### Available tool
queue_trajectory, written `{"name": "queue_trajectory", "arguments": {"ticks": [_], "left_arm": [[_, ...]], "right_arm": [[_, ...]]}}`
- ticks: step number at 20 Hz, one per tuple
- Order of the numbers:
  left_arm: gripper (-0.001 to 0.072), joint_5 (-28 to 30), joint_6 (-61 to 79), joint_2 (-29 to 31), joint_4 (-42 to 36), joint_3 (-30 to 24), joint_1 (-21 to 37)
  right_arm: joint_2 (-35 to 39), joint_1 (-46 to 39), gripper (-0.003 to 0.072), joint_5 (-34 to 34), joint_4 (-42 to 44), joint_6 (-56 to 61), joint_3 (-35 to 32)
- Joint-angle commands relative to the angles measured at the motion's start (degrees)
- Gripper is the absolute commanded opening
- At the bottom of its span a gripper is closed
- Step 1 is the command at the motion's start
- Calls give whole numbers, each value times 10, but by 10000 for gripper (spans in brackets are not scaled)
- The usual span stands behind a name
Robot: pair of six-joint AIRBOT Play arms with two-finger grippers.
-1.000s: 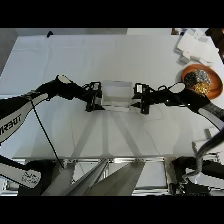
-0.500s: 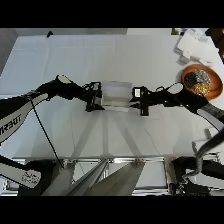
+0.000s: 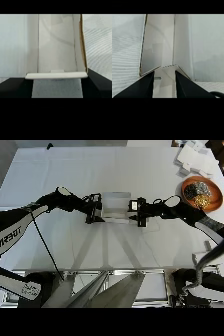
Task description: Fold the box and place the chain.
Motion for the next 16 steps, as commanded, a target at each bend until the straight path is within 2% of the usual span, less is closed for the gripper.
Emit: {"name": "queue_trajectory", "arguments": {"ticks": [1, 2, 4, 9, 12, 16], "left_arm": [[278, 0, 1, 0, 0, 0, 0], [278, 0, 1, 0, 0, 0, 0], [278, 0, 1, 0, 0, 0, 0], [278, 0, 1, 0, 0, 0, 0], [278, 0, 1, 0, 0, 0, 0], [278, 0, 1, 0, 0, 0, 0]], "right_arm": [[0, 1, 282, -4, 5, 3, 0], [0, 1, 231, -4, 4, 2, 0], [5, 1, 13, -7, -9, 2, 0], [64, 0, 11, -7, -59, 37, 0], [135, -3, 11, -8, -148, 144, 0], [239, -79, 11, 14, -166, 336, 0]]}}
